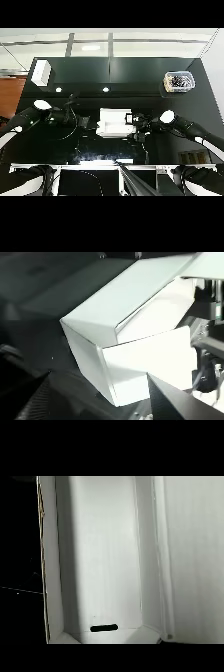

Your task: Fold the box and place the chain.

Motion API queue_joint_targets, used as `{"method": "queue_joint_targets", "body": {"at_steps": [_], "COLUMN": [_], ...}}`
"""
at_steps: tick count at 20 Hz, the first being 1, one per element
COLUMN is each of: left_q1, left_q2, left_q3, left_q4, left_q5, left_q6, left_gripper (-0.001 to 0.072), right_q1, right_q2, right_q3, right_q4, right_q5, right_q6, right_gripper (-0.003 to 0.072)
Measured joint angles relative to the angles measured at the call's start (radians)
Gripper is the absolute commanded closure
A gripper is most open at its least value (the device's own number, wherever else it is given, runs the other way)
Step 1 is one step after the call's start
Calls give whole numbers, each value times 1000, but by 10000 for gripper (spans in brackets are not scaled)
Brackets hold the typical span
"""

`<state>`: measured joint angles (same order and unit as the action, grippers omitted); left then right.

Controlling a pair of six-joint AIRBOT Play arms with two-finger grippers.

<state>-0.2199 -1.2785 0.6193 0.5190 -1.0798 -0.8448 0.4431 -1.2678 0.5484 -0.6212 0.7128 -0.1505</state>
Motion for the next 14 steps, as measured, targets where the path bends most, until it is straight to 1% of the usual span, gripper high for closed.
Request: {"method": "queue_joint_targets", "body": {"at_steps": [4, 5, 6, 8, 9, 12, 14], "left_q1": [-138, -168, -198, -243, -262, -314, -347], "left_q2": [2, 2, 2, 2, 2, 2, -2], "left_q3": [98, 121, 144, 177, 188, 206, 212], "left_q4": [146, 176, 209, 274, 305, 388, 425], "left_q5": [61, 74, 78, 92, 100, 101, 113], "left_q6": [-223, -275, -335, -438, -484, -612, -679], "left_gripper": [8, 54, 117, 121, 137, 140, 158], "right_q1": [0, 0, 0, 0, 0, 0, 0], "right_q2": [0, 0, 0, 0, 0, 0, 0], "right_q3": [0, 0, 0, 0, 0, 0, 0], "right_q4": [0, 0, 0, 0, 0, 0, 0], "right_q5": [0, 0, 0, 0, 0, 0, 0], "right_q6": [0, 0, 0, 0, 0, 0, 0], "right_gripper": [254, 254, 254, 254, 254, 254, 254]}}
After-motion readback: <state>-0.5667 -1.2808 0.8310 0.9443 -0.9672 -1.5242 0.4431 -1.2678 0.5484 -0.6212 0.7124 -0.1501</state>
